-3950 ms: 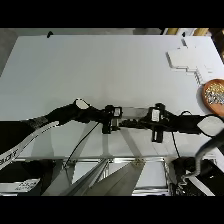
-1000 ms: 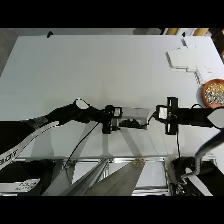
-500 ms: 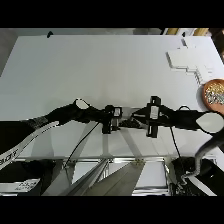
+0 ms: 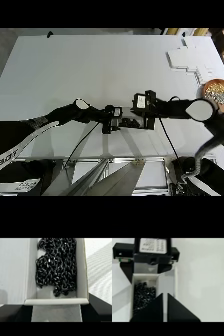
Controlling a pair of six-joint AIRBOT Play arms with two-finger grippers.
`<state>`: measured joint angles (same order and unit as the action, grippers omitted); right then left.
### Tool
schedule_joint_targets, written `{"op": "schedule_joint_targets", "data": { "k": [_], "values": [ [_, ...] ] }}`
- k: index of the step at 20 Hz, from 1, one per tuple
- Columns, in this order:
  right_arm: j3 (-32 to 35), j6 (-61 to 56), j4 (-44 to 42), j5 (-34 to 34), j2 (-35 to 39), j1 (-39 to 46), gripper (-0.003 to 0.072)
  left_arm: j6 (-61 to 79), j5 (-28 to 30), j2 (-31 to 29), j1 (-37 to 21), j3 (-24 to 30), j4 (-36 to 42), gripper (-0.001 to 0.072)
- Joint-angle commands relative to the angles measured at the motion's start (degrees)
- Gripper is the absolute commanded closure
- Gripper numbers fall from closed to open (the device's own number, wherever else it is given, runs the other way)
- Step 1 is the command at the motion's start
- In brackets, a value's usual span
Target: Fold the box and place the chain.
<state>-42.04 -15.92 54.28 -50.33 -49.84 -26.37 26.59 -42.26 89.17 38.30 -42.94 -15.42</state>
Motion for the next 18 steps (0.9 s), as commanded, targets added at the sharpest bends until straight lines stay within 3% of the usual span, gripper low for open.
{"op": "schedule_joint_targets", "data": {
  "k": [1,4,9,11,13,17,18],
  "values": [
    [-9.7,-4.3,3.9,-5.7,-3.4,3.0,0.0670,0.0,0.0,0.0,0.0,0.0,0.0,0.0399],
    [-11.3,-8.4,4.6,-2.5,-9.3,5.8,0.0670,0.0,0.0,0.0,0.0,0.0,0.0,0.0399],
    [-9.6,-13.2,4.9,-5.4,-17.4,4.6,0.0669,0.0,0.0,0.0,0.0,0.0,0.0,0.0399],
    [-7.6,-13.2,3.5,-5.5,-17.0,2.9,0.0666,0.0,0.0,0.0,0.0,0.0,0.0,0.0398],
    [-6.0,-13.2,3.5,-6.4,-16.0,0.7,0.0576,0.0,0.0,0.0,0.0,0.0,0.0,0.0399],
    [-1.9,-12.0,2.0,-6.8,-10.6,-3.7,0.0563,0.0,0.0,0.0,0.0,0.0,0.0,0.0399],
    [-0.7,-12.0,2.1,-5.7,-9.0,-4.3,0.0531,0.0,0.0,0.0,0.0,0.0,0.0,0.0399]
  ]
}}
